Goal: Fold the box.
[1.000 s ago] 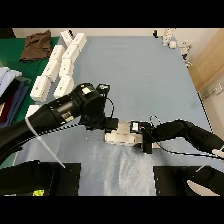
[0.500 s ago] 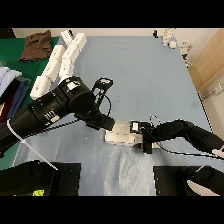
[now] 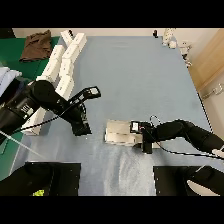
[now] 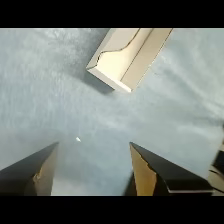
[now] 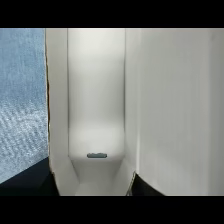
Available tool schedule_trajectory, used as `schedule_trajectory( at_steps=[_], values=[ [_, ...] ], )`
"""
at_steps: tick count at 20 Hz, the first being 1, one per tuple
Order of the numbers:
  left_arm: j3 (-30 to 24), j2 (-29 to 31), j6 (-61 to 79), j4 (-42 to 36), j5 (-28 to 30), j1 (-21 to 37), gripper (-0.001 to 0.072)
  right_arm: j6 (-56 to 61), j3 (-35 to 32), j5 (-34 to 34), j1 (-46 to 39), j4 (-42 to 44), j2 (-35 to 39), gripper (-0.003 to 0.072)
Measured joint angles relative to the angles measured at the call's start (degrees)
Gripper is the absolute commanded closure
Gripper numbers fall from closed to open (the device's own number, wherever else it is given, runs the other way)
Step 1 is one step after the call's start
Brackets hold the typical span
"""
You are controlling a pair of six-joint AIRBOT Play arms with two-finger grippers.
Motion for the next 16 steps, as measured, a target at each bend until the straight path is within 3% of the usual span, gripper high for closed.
schedule_trajectory(
  at_steps=[3,7,16],
  values=[
    [-7.76,-1.29,20.48,-8.57,7.87,3.32,0.0049,0.0,0.0,0.0,0.0,0.0,0.0,0.0168],
    [-14.58,-4.59,43.04,-18.45,14.34,3.41,0.0049,0.0,0.0,0.02,0.0,0.02,0.0,0.0167],
    [-17.75,-10.47,56.5,-29.49,25.79,-4.46,0.005,0.02,0.0,0.02,0.0,0.02,0.0,0.0168]
  ],
)
